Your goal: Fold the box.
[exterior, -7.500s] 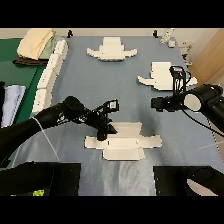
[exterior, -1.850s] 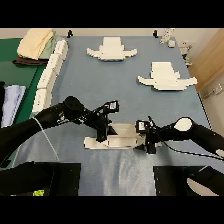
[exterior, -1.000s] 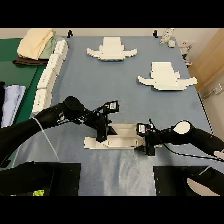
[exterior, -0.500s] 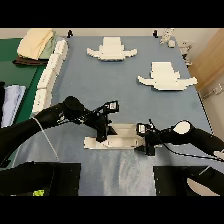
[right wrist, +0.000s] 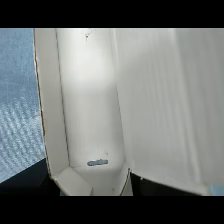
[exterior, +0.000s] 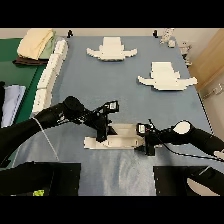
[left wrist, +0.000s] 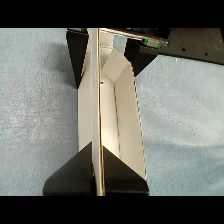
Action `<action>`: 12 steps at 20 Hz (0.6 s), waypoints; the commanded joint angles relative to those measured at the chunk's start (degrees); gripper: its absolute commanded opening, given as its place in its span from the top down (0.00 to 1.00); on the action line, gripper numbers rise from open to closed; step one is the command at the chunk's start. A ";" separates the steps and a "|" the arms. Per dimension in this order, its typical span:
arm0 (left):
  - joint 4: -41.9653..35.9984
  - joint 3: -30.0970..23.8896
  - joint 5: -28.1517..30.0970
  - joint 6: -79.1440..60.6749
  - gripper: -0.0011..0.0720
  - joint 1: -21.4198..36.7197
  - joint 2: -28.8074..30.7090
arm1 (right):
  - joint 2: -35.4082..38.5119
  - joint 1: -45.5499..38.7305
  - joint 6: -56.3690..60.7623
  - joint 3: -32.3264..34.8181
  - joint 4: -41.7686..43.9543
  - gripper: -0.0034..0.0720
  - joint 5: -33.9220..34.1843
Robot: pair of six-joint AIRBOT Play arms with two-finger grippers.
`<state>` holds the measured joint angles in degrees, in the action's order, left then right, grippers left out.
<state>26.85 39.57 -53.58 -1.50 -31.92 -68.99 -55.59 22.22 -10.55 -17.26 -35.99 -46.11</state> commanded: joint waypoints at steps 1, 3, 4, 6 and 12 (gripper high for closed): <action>-0.28 0.07 0.00 -0.02 0.96 -0.02 -0.02 | -0.04 0.04 0.02 -0.04 0.00 0.31 0.11; -0.31 0.07 0.11 -0.02 0.96 -0.22 -0.04 | -0.04 0.04 0.02 -0.04 0.00 0.31 0.11; -0.15 0.04 -0.02 0.02 0.96 -0.22 -0.04 | -0.04 0.04 0.02 -0.04 0.00 0.31 0.11; -0.09 0.07 0.02 0.02 0.96 -0.22 -0.02 | -0.04 0.04 0.02 -0.04 0.00 0.31 0.11; 0.33 0.39 1.11 10.19 0.31 1.75 0.68 | -0.04 0.04 0.02 -0.04 0.00 0.31 0.11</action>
